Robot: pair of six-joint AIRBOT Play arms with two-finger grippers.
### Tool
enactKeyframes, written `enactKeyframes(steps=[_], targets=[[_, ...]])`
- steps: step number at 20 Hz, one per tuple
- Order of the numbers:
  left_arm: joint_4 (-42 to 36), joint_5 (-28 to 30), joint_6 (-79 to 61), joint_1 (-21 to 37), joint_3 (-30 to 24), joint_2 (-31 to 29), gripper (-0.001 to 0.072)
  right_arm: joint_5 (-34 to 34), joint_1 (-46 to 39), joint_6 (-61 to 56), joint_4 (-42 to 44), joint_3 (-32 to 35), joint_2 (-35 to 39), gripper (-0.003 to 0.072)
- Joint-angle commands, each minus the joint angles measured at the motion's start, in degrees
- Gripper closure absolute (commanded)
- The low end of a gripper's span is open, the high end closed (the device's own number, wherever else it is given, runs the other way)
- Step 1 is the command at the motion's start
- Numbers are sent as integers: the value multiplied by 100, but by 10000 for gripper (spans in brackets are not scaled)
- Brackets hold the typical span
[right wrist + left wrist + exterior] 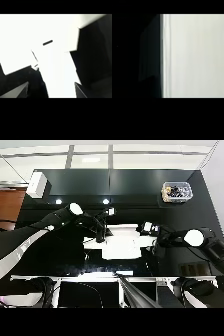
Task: Fold the box and place the chain.
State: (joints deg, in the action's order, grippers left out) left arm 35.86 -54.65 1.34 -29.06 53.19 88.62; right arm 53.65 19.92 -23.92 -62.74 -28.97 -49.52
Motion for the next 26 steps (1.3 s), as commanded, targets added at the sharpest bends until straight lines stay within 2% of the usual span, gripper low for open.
enactKeyframes(steps=[1, 4, 7, 16, 20, 26], targets=[[142, -122, -9, -4, 2, 17, 680, 275, 131, 1117, 321, 87, -260, 25], [142, -125, -9, -4, 2, 17, 680, 289, 136, 1648, 986, 273, -343, 24], [142, -111, -7, -2, 2, 17, 680, 190, 380, 1991, 1180, 382, -463, 24], [140, -101, -7, -2, 2, 17, 680, -555, 1165, 1987, 1349, 411, -756, 24], [120, -114, -7, -2, 2, 17, 680, -1193, 1270, 1897, 1906, 411, -756, 25], [120, -111, -4, -2, 2, 17, 680, -1211, 1241, 1502, 1910, 407, -610, 24]])
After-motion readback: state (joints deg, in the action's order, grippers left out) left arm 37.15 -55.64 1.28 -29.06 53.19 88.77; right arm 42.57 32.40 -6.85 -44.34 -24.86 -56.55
